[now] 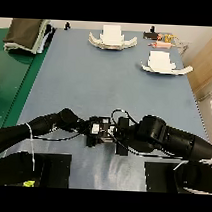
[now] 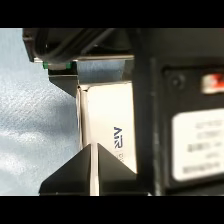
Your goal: Fold the box.
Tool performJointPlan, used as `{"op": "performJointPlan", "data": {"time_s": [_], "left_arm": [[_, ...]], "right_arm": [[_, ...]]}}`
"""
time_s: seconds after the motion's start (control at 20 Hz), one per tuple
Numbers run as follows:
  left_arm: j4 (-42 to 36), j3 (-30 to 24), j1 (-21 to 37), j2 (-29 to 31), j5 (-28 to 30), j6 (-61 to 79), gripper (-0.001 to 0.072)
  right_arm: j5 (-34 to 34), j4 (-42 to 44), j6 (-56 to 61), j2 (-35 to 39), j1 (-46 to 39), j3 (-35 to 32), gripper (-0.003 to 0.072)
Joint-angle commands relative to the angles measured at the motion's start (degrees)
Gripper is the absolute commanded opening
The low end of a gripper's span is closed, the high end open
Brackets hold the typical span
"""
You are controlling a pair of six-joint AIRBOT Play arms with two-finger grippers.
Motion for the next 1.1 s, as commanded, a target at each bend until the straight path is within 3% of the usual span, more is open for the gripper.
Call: {"op": "performJointPlan", "data": {"time_s": [0.0,0.1,0.15,0.2,0.25,0.3,0.5,0.85,1.05], "left_arm": [[0.0,0.0,0.0,0.0,0.0,0.0,0.0512],[0.0,0.0,0.0,0.0,0.0,0.0,0.0512],[0.0,0.0,0.0,0.0,0.0,0.0,0.0512],[0.0,0.0,0.0,0.0,0.0,0.0,0.0512],[0.0,0.0,0.0,0.0,0.0,0.0,0.0512],[0.0,0.0,0.0,0.0,0.0,0.0,0.0512],[0.0,0.0,0.0,0.0,0.0,0.0,0.0512],[0.0,0.0,0.0,0.0,0.0,0.0,0.0512],[0.0,0.0,0.0,0.0,0.0,0.0,0.0512]], "right_arm": [[0.2,-0.5,0.0,2.5,-0.1,0.0,0.0066],[0.2,-0.5,0.1,4.0,-0.1,0.0,0.0428],[0.2,-0.5,1.4,4.7,-0.1,0.0,0.0428],[0.0,-0.5,3.9,5.2,-0.2,0.0,0.0363],[-0.9,-0.3,5.2,5.5,-0.2,0.0,0.0147],[-2.0,0.2,5.2,5.8,-0.2,-0.2,0.002],[1.7,1.2,10.1,8.8,-0.2,-6.1,0.0003],[37.0,1.2,40.3,25.0,-0.1,-26.0,0.0003],[43.7,1.2,43.6,24.5,-0.2,-32.4,0.0003]]}}
